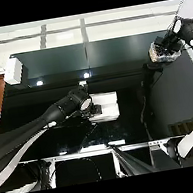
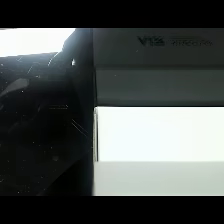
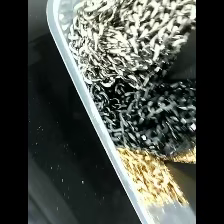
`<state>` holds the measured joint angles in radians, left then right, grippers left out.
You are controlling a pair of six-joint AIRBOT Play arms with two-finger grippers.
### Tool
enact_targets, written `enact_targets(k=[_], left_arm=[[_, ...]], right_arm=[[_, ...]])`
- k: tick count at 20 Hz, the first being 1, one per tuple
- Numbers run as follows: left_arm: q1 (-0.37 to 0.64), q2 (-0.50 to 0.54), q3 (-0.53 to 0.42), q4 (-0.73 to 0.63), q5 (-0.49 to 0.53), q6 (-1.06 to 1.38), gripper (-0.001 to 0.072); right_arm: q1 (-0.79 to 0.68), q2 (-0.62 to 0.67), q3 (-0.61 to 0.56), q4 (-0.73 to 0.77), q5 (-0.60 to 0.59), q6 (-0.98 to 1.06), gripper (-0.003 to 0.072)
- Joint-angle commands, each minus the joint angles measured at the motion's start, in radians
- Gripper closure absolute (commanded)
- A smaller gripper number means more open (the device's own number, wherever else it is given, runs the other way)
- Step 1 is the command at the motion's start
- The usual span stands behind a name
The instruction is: Fold the box and place the chain.
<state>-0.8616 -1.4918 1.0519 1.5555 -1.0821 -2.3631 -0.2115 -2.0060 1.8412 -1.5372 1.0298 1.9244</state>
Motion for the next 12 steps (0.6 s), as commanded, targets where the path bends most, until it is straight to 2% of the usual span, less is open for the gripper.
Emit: enact_targets(k=[1,2,9,12], left_arm=[[0.001,0.000,0.000,0.000,0.000,0.000,0.0682],[0.001,0.000,0.000,0.000,0.000,0.000,0.0682],[0.001,0.000,0.000,0.000,0.006,0.000,0.0682],[0.001,0.000,0.000,0.000,0.007,0.000,0.0682]], right_arm=[[-0.004,-0.029,0.024,0.007,0.023,-0.004,0.0512],[-0.005,-0.026,0.044,0.009,0.044,-0.013,0.0672],[-0.012,0.172,0.180,0.009,0.172,-0.277,0.0676],[-0.031,0.302,0.185,0.057,0.156,-0.318,0.0676]])
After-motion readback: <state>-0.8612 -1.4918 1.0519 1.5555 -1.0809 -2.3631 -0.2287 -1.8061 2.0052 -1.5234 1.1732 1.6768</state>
